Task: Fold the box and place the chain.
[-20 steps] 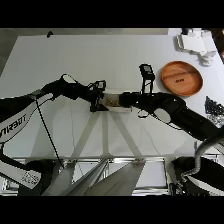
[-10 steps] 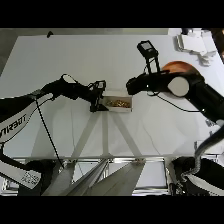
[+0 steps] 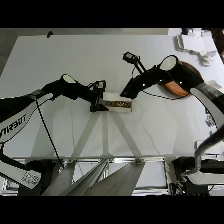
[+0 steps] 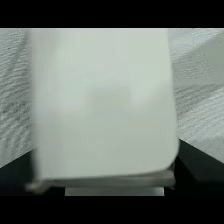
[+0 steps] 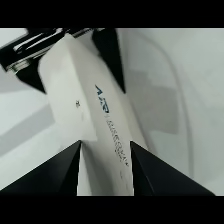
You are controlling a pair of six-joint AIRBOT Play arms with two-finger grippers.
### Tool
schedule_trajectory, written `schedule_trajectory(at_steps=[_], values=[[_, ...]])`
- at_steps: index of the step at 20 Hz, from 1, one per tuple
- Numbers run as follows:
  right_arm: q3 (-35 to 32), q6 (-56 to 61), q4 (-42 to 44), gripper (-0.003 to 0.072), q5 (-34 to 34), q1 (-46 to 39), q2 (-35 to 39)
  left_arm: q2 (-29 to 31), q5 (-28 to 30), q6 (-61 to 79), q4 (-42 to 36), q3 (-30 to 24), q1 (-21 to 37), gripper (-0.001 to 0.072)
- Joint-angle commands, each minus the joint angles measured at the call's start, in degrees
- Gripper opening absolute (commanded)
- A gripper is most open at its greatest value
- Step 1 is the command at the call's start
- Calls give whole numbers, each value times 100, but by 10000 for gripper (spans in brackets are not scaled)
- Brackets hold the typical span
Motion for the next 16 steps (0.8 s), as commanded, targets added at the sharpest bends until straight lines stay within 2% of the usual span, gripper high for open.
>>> schedule_trajectory(at_steps=[1,4,6,8,13,14,15,16], values=[[57,-1207,306,339,424,4,-245,2,0,2,2,7,0,159],[39,-1495,208,326,186,111,-74,0,0,2,2,7,0,159],[-90,-1545,7,267,-129,232,57,0,0,2,0,7,0,159],[-358,-1652,-271,217,-549,376,232,2,0,2,2,7,0,159],[-1237,-1661,-743,214,-2055,702,872,2,0,2,2,7,0,159],[-1364,-1661,-750,206,-2192,754,973,2,0,2,2,7,0,159],[-1453,-1668,-750,165,-2253,800,1032,0,0,2,2,7,0,159],[-1528,-1672,-750,165,-2273,844,1045,2,0,2,2,7,0,159]])
